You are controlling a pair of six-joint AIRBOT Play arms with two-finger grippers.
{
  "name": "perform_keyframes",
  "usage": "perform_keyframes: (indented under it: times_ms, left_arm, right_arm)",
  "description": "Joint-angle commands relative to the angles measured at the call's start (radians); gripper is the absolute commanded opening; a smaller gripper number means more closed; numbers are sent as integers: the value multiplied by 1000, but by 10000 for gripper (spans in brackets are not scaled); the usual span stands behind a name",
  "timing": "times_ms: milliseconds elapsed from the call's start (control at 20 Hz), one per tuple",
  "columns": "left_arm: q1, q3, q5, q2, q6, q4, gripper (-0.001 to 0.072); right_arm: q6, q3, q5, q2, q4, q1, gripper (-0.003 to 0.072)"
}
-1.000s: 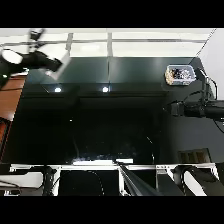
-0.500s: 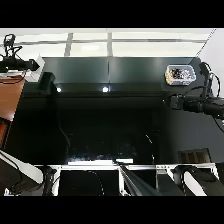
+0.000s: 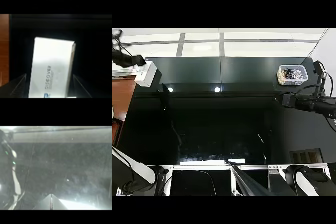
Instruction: Fold the box and place the chain.
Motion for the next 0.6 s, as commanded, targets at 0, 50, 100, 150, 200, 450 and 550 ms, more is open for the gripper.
perform_keyframes:
  times_ms: [0, 50, 100, 150, 200, 450, 550]
  left_arm:
    - [0, 16, -119, 129, -285, -16, 539]
    - [0, -62, -122, 207, -316, -73, 167]
    - [-5, -152, -111, 283, -256, -164, 23]
    - [-19, -255, -95, 370, -210, -245, 22]
    - [-44, -363, -70, 460, -182, -281, 21]
    - [-311, -1123, 303, 996, -152, -72, 21]
    - [-390, -1389, 438, 1146, -153, -47, 22]
  right_arm:
    - [0, 8, -121, -6, 5, 67, 13]
    - [1, 23, -154, -19, 1, 102, 13]
    - [19, 43, -175, -38, -2, 137, 12]
    - [50, 68, -175, -58, -6, 164, 12]
    - [63, 96, -163, -79, -26, 187, 12]
    - [250, 71, -176, -151, -480, 214, 12]
    - [290, -3, -286, -162, -592, 214, 12]
